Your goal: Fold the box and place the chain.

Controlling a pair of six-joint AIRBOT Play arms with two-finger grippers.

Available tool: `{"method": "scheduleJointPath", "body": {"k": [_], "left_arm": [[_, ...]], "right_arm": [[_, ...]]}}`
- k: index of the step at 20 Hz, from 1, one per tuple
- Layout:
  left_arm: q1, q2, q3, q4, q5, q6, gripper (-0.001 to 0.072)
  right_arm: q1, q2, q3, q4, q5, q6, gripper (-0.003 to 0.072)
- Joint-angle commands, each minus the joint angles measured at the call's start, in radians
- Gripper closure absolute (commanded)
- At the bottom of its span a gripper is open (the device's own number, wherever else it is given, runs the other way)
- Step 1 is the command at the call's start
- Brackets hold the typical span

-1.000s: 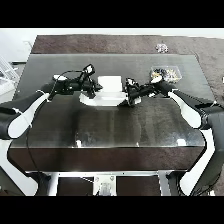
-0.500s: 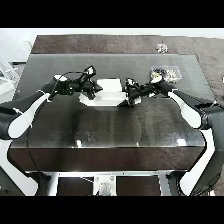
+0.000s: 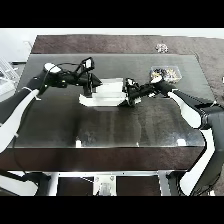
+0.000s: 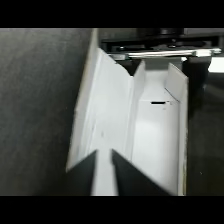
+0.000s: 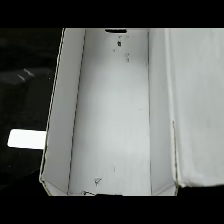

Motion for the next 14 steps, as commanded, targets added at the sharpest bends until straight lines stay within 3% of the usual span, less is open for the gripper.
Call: {"method": "scheduleJointPath", "body": {"k": [1, 3, 7, 8, 14], "left_arm": [[0.026, 0.069, 0.0, 0.134, -0.084, -0.09, 0.0148], [0.054, 0.062, 0.0, 0.166, -0.173, -0.111, 0.0148], [0.072, 0.049, -0.003, 0.266, -0.19, -0.189, 0.0143], [0.072, 0.033, -0.003, 0.265, -0.189, -0.183, 0.0003], [0.072, -0.088, -0.003, 0.221, -0.157, -0.166, 0.0008]], "right_arm": [[0.0, 0.0, 0.0, 0.0, 0.0, 0.001, 0.0091], [0.0, 0.0, 0.0, 0.0, 0.0, 0.001, 0.0091], [0.0, 0.0, 0.0, 0.0, 0.0, 0.001, 0.0091], [0.0, 0.0, 0.0, 0.0, 0.0, 0.001, 0.0091], [0.0, 0.0, 0.0, 0.0, 0.0, 0.001, 0.009]]}}
